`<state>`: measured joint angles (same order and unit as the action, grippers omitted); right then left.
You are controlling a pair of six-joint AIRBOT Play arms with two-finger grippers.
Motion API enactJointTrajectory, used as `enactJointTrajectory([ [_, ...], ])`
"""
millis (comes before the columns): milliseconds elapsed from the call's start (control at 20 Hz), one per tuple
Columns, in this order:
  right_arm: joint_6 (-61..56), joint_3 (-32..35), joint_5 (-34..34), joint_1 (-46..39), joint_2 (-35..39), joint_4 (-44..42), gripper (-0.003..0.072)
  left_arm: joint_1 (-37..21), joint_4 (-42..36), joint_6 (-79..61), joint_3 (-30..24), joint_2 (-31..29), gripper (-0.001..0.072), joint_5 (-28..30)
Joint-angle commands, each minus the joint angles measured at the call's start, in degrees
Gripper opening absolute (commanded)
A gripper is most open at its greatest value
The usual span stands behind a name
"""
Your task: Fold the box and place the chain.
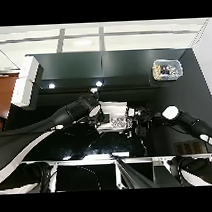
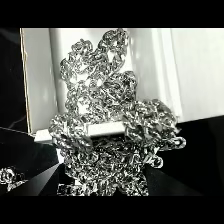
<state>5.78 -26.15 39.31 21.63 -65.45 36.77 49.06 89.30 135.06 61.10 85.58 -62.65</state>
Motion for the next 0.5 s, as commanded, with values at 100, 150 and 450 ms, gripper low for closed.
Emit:
enactJointTrajectory([
  [100,-0.1,0.0,-1.0,0.0,-0.2,0.2,0.0634,0.0,0.0,0.0,0.0,0.0,0.0032,0.0],
  [150,-0.2,0.0,-1.0,0.0,-0.2,0.2,0.0466,0.0,0.0,0.0,0.0,0.0,0.0032,0.0],
  [450,-7.6,0.0,-0.5,-0.6,0.6,0.4,0.0126,0.0,0.0,0.0,0.0,0.0,0.0032,-0.2],
])
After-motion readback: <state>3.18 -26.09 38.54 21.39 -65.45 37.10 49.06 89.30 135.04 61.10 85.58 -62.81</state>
